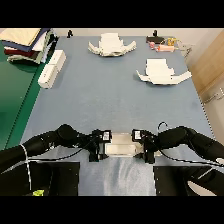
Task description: Fold the box.
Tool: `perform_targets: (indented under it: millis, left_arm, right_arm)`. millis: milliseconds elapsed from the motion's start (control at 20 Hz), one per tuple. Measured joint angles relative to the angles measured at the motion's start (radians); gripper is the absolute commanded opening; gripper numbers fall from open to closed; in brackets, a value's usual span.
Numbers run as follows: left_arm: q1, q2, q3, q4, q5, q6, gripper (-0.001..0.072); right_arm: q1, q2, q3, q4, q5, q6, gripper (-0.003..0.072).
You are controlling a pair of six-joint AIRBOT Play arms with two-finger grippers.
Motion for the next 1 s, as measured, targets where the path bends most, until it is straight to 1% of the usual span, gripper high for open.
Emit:
perform_targets:
  millis: [200, 250, 300, 350, 1000]
  left_arm:
    - [-0.014, -0.002, 0.002, 0.003, 0.021, -0.028, 0.0697]
    - [-0.015, -0.003, 0.002, 0.005, 0.023, -0.034, 0.068]
    - [-0.016, -0.003, 0.002, 0.011, 0.023, -0.042, 0.0509]
    - [-0.017, -0.003, 0.002, 0.019, 0.021, -0.05, 0.0452]
    - [-0.019, -0.003, 0.002, 0.05, 0.006, -0.082, 0.0453]
  right_arm:
    - [0.0, 0.0, 0.0, 0.0, 0.0, 0.0, 0.052]
    - [0.0, 0.0, 0.0, 0.0, 0.0, 0.0, 0.052]
    - [0.0, 0.0, 0.0, 0.0, 0.0, 0.0, 0.052]
    - [0.0, 0.0, 0.0, 0.0, 0.0, 0.0, 0.052]
    - [0.0, 0.0, 0.0, 0.0, 0.0, 0.0, 0.052]
